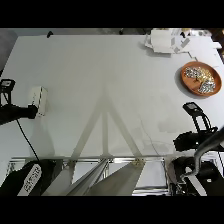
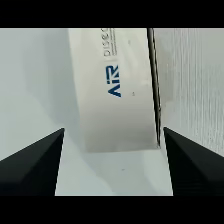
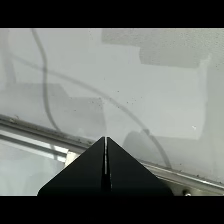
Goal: Fold the box and place the chain.
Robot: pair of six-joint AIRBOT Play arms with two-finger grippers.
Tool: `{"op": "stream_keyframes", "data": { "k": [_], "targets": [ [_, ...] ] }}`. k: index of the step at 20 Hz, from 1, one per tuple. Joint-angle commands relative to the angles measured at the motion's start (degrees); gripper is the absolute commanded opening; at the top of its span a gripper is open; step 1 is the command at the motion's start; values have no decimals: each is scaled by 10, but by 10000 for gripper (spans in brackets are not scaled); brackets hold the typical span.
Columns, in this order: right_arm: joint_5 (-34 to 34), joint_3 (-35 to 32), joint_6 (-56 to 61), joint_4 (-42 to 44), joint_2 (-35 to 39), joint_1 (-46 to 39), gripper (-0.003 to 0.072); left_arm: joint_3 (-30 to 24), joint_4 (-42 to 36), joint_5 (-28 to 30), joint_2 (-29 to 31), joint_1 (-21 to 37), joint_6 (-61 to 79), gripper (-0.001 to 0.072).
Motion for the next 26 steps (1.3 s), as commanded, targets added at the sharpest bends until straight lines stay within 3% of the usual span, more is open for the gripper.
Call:
{"op": "stream_keyframes", "data": {
  "k": [1,4,6,8,9,10,16,23,26],
  "targets": [
    [0,0,0,0,0,0,21,0,6,-34,94,-1,6,694],
    [0,0,0,0,0,0,21,0,4,-88,158,-2,3,669],
    [0,0,0,0,0,0,21,0,7,-132,167,-26,4,297],
    [0,0,0,0,0,0,21,0,9,-179,159,-59,3,235],
    [0,0,0,0,0,0,21,0,9,-208,151,-73,1,69],
    [0,0,0,0,0,0,21,0,8,-230,141,-85,-5,7],
    [0,0,0,0,0,0,21,0,4,-348,50,-139,-108,7],
    [0,0,0,0,0,0,21,0,7,-341,24,-145,-123,14],
    [0,0,0,0,0,0,21,0,7,-337,24,-145,-123,173]
  ]
}}
